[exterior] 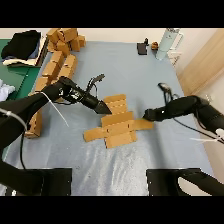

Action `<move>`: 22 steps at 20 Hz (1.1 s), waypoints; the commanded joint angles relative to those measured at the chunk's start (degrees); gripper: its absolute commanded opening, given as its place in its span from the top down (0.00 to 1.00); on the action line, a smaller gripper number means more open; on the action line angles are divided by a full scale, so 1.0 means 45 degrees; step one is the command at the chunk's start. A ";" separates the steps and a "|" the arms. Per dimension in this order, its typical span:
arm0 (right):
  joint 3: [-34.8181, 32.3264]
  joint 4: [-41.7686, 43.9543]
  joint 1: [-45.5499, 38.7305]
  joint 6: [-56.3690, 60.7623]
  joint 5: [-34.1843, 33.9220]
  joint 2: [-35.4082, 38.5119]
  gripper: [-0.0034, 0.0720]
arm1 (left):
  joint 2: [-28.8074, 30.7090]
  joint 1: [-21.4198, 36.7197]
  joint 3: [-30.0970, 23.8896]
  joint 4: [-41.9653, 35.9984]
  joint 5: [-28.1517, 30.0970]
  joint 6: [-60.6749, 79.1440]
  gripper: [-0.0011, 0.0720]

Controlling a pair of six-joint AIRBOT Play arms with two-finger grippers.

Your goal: Fold the box.

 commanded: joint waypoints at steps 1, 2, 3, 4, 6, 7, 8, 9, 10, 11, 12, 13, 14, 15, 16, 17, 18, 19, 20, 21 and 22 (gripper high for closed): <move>0.1073 -0.1486 -0.0850 0.2006 0.0151 0.0010 0.61 | 0.1690 -0.1107 -0.1132 0.0486 0.2715 0.1778 0.97; 0.1132 -0.1467 -0.0894 0.2006 0.0170 0.0010 0.64 | 0.2152 -0.1535 -0.1656 0.0500 0.3648 0.2317 0.97; 0.1132 -0.1467 -0.0894 0.2006 0.0175 0.0010 0.66 | 0.2560 -0.1962 -0.2123 0.0500 0.4459 0.3007 0.97; 0.1127 -0.1423 -0.0894 0.2006 0.0175 0.0010 0.66 | 0.2924 -0.2404 -0.2569 0.0500 0.5158 0.3657 0.97; 0.1127 -0.1326 -0.0894 0.2006 0.0189 0.0010 0.66 | 0.3424 -0.3254 -0.3347 0.0495 0.6091 0.4799 0.97; 0.1122 -0.1331 -0.0894 0.2001 0.0209 0.0005 0.66 | 0.3473 -0.3589 -0.3609 0.0471 0.6285 0.5085 0.97; 0.1127 -0.1297 -0.0894 0.2001 0.0219 0.0005 0.66 | 0.3449 -0.3798 -0.3793 0.0457 0.6271 0.5168 0.97; 0.1122 -0.1263 -0.0894 0.2001 0.0214 0.0005 0.66 | 0.3385 -0.3920 -0.3895 0.0457 0.6246 0.5168 0.97; 0.1122 -0.1258 -0.0889 0.2001 0.0214 0.0005 0.66 | 0.3342 -0.3939 -0.3954 0.0466 0.6251 0.5173 0.97; 0.1122 -0.1219 -0.0889 0.2001 0.0214 -0.0005 0.66 | 0.3322 -0.3920 -0.3954 0.0476 0.6290 0.5217 0.97; 0.1122 -0.1219 -0.0889 0.2001 0.0209 -0.0015 0.66 | 0.3322 -0.3827 -0.3954 0.0510 0.6387 0.5221 0.97; 0.1122 -0.1219 -0.0889 0.2001 0.0209 -0.0015 0.66 | 0.3322 -0.3730 -0.3954 0.0505 0.6436 0.5251 0.97; 0.1122 -0.1195 -0.0889 0.2001 0.0214 -0.0015 0.66 | 0.3293 -0.3653 -0.3954 0.0515 0.6572 0.5255 0.97; 0.1122 -0.1112 -0.0889 0.2001 0.0219 -0.0015 0.66 | 0.3230 -0.3580 -0.3954 0.0505 0.6606 0.5260 0.97; 0.1122 -0.1005 -0.0889 0.1996 0.0219 -0.0015 0.66 | 0.3167 -0.3517 -0.3954 0.0452 0.6547 0.5251 0.97; 0.1122 -0.0986 -0.0889 0.1996 0.0209 -0.0015 0.66 | 0.3167 -0.3521 -0.3949 0.0340 0.6309 0.5081 0.97; 0.1122 -0.0991 -0.0889 0.1996 0.0214 -0.0015 0.66 | 0.3181 -0.3521 -0.3920 0.0117 0.5649 0.5047 0.97; 0.1122 -0.0991 -0.0889 0.1991 0.0219 -0.0015 0.66 | 0.3181 -0.3536 -0.3915 -0.0087 0.4833 0.5008 0.97; 0.1122 -0.0996 -0.0889 0.1991 0.0219 -0.0015 0.66 | 0.3167 -0.3551 -0.3915 -0.0073 0.4192 0.4998 0.97; 0.1122 -0.1001 -0.0889 0.1991 0.0219 -0.0015 0.66 | 0.3152 -0.3570 -0.3915 -0.0058 0.4129 0.4784 0.97; 0.1122 -0.0986 -0.0889 0.1991 0.0238 -0.0019 0.66 | 0.3152 -0.3565 -0.3915 -0.0063 0.4318 0.4750 0.97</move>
